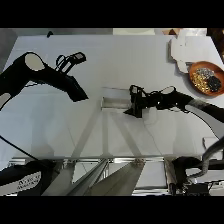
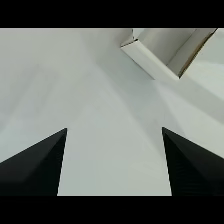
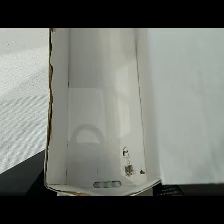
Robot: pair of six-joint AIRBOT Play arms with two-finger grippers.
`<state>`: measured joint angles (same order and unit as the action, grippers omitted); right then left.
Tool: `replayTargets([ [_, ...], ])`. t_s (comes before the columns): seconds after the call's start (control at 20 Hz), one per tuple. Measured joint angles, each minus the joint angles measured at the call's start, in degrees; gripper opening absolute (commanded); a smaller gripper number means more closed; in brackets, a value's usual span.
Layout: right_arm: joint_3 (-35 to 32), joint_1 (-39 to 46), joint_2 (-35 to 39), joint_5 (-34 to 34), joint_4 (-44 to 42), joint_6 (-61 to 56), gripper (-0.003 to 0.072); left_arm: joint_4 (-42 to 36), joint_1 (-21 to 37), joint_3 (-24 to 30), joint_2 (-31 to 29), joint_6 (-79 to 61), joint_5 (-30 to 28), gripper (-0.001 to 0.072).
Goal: Fold the box and place the chain.
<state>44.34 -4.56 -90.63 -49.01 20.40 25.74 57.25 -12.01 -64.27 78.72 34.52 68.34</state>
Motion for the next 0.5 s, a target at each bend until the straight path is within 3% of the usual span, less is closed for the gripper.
replayTargets([
  [0.2,0.00,0.00,0.00,-0.02,0.00,-0.02,0.0457,-11.85,3.82,1.29,6.25,-24.85,-1.46,0.0700],
  [0.5,0.00,0.00,0.00,0.00,-0.02,0.00,0.0457,-22.27,5.11,1.73,15.89,-52.22,1.40,0.0700],
])
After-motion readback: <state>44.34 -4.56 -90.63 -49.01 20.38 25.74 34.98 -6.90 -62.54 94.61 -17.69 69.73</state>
